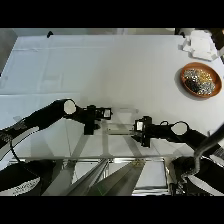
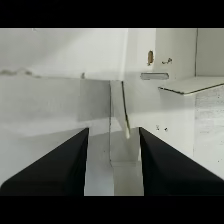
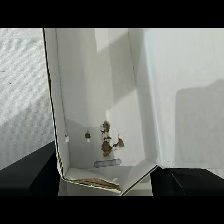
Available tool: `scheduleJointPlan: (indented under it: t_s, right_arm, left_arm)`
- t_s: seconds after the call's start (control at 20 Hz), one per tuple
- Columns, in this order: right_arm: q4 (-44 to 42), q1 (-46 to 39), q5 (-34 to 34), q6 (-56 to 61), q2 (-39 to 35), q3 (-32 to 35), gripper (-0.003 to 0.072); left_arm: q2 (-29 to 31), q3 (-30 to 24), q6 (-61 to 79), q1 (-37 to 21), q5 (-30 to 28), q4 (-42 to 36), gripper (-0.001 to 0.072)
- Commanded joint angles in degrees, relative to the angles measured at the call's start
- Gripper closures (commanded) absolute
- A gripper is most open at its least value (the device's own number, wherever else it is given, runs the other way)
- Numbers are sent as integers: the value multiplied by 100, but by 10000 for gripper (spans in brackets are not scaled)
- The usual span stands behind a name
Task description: Fold the box and place the chain.
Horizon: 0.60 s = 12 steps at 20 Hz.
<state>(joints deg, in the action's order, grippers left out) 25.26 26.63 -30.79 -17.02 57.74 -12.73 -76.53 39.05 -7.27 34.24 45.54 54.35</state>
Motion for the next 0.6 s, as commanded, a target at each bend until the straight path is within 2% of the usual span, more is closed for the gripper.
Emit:
scheduleJointPlan:
  t_s: [0.0, 0.3, 0.55]
  right_arm:
    - [-2, 2, 2, 2, 0, 4, 279]
    - [-2, 2, 2, 2, 0, 2, 279]
    - [-2, 2, 2, 2, 0, 4, 279]
  left_arm:
    - [-15, -4, 584, 234, -109, -319, 358]
    - [-4, -4, 638, 422, 247, -337, 380]
    - [175, -4, 638, 387, 264, -334, 380]
